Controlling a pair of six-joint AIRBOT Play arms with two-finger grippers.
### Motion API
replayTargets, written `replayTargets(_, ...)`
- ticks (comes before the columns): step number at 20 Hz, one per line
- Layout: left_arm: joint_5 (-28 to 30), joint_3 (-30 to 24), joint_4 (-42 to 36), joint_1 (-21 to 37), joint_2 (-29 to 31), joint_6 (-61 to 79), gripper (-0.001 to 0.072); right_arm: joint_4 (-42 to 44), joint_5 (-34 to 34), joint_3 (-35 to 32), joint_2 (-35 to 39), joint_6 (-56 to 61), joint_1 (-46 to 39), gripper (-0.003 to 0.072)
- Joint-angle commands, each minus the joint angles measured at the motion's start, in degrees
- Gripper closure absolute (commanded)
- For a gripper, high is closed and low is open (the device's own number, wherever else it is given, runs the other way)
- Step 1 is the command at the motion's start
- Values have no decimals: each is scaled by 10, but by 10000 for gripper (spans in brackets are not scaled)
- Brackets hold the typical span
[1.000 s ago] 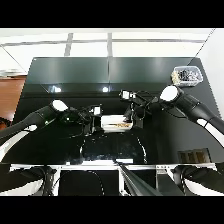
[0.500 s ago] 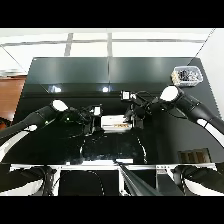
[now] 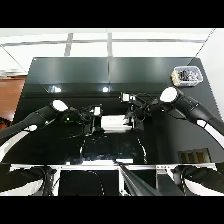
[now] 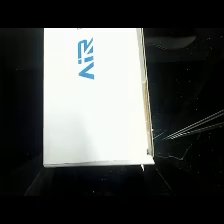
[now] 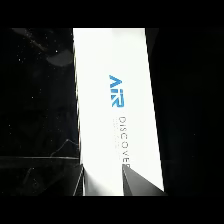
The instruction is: Fold the box and place the chain.
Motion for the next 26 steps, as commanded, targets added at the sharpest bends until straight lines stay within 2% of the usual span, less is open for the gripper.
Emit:
replayTargets(1,0,0,0,0,0,0,352,-15,0,-4,-5,15,0,416)
replayTargets(6,0,0,0,0,0,0,352,-35,1,-6,-7,61,0,416)
replayTargets(9,0,0,0,0,0,0,352,-35,31,5,20,106,-6,418)
replayTargets(11,0,0,0,0,0,0,352,-31,71,11,51,191,-22,419)
replayTargets(13,0,0,0,0,0,0,352,-15,122,9,63,325,-42,421)
replayTargets(14,0,0,0,0,0,0,352,3,125,1,63,394,-45,532)
replayTargets(15,0,0,0,0,0,0,352,28,115,-10,63,421,-42,673)
replayTargets(18,0,0,0,0,0,0,352,146,-9,-57,56,437,-22,666)
replayTargets(20,0,0,0,0,0,0,352,179,-64,-62,30,446,-10,665)
replayTargets(22,0,0,0,0,0,0,352,179,-76,-62,-3,446,-7,665)
replayTargets(26,0,0,0,0,0,0,353,105,-78,-64,-37,468,-7,666)
